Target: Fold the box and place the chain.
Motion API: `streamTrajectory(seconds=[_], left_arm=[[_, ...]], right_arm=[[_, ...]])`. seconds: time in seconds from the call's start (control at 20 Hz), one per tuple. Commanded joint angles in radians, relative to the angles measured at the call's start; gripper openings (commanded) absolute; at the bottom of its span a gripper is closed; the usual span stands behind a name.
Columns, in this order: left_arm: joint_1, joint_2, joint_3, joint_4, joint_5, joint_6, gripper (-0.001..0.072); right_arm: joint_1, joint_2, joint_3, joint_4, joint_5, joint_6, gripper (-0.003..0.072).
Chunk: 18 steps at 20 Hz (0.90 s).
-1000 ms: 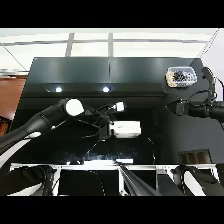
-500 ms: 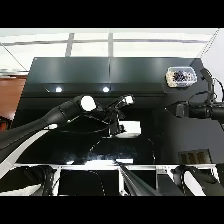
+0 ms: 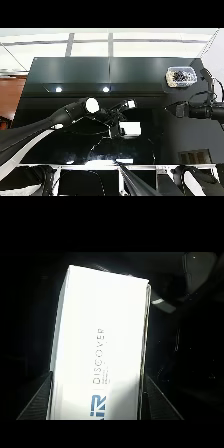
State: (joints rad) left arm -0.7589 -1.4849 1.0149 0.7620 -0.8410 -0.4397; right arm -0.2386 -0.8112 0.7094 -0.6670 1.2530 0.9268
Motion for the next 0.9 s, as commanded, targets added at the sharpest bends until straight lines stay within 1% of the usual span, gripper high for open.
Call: streamTrajectory(seconds=[0.0, 0.15, 0.3, 0.4, 0.5, 0.55, 0.6, 0.65, 0.7, 0.75, 0.8, 0.85], left_arm=[[-0.014, -0.002, 0.001, 0.013, 0.008, 0.058, 0.0713], [-0.058, -0.003, 0.001, 0.104, 0.082, 0.047, 0.0713], [-0.091, -0.019, 0.001, 0.14, 0.126, 0.039, 0.0713], [-0.105, -0.031, 0.001, 0.162, 0.14, 0.039, 0.0713], [-0.111, -0.036, 0.001, 0.238, 0.141, 0.039, 0.0709], [-0.113, -0.035, 0.001, 0.29, 0.131, 0.039, 0.0685], [-0.112, -0.032, 0.001, 0.306, 0.108, 0.039, 0.0588], [-0.112, -0.029, 0.001, 0.305, 0.081, 0.039, 0.0526], [-0.112, -0.026, 0.003, 0.305, 0.059, 0.034, 0.0423], [-0.109, -0.02, 0.013, 0.323, 0.042, -0.038, 0.0309], [-0.101, -0.013, 0.027, 0.365, 0.035, -0.143, 0.0282], [-0.082, -0.005, 0.05, 0.439, 0.017, -0.268, 0.0282]], right_arm=[[0.0, 0.0, 0.001, 0.0, 0.0, 0.0, 0.0014], [0.0, 0.0, 0.001, 0.0, 0.0, 0.0, 0.0013], [0.0, 0.0, 0.001, 0.0, 0.0, 0.0, 0.0014], [0.0, 0.0, 0.001, 0.0, 0.0, 0.0, 0.0014], [0.0, 0.0, 0.001, 0.0, 0.006, 0.0, 0.0013], [0.0, 0.0, 0.001, -0.001, 0.01, 0.0, 0.0013], [0.0, 0.0, 0.001, -0.002, 0.008, 0.0, 0.0014], [0.0, 0.0, 0.001, -0.002, 0.003, 0.0, 0.0014], [0.0, 0.0, 0.001, -0.003, 0.0, 0.0, 0.0014], [0.0, 0.0, 0.001, -0.004, 0.0, 0.0, 0.0013], [0.0, 0.0, 0.001, -0.005, 0.001, 0.0, 0.0014], [0.0, 0.0, 0.001, -0.005, 0.0, 0.0, 0.0014]])
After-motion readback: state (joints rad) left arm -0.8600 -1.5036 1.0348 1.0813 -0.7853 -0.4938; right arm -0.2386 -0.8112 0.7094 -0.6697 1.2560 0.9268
